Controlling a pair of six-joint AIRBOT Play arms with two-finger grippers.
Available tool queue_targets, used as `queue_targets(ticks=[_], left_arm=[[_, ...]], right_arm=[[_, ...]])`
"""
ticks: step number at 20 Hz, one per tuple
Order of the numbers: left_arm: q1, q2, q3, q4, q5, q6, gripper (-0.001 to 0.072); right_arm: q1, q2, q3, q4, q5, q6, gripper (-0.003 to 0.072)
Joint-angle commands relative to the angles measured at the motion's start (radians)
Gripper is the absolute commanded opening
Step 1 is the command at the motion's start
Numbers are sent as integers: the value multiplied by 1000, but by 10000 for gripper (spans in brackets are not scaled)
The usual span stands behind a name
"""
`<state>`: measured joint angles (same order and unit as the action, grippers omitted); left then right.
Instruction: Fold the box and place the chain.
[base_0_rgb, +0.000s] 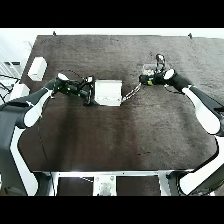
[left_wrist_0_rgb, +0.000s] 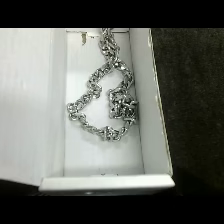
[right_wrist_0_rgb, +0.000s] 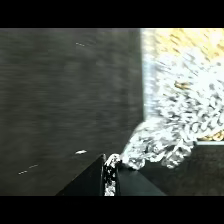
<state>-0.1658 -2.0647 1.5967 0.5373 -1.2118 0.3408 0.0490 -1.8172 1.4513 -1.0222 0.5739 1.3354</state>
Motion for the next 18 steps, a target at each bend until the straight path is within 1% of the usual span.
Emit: queue_targets(ticks=[1,4,7,10,12,14,18], left_arm=[[0,0,0,0,0,0,528],[0,0,0,0,0,0,528],[0,0,0,0,0,0,528],[0,0,0,0,0,0,528],[0,0,0,0,0,0,528],[0,0,0,0,0,0,528],[0,0,0,0,0,0,528]], right_arm=[[1,138,3,1,55,-11,17],[0,299,3,-8,9,-13,17],[6,409,2,-10,11,-20,17],[21,453,2,-9,13,-58,17],[41,460,2,-8,50,-58,17],[72,475,2,-9,84,-58,17],[152,542,2,-10,109,-65,17]])
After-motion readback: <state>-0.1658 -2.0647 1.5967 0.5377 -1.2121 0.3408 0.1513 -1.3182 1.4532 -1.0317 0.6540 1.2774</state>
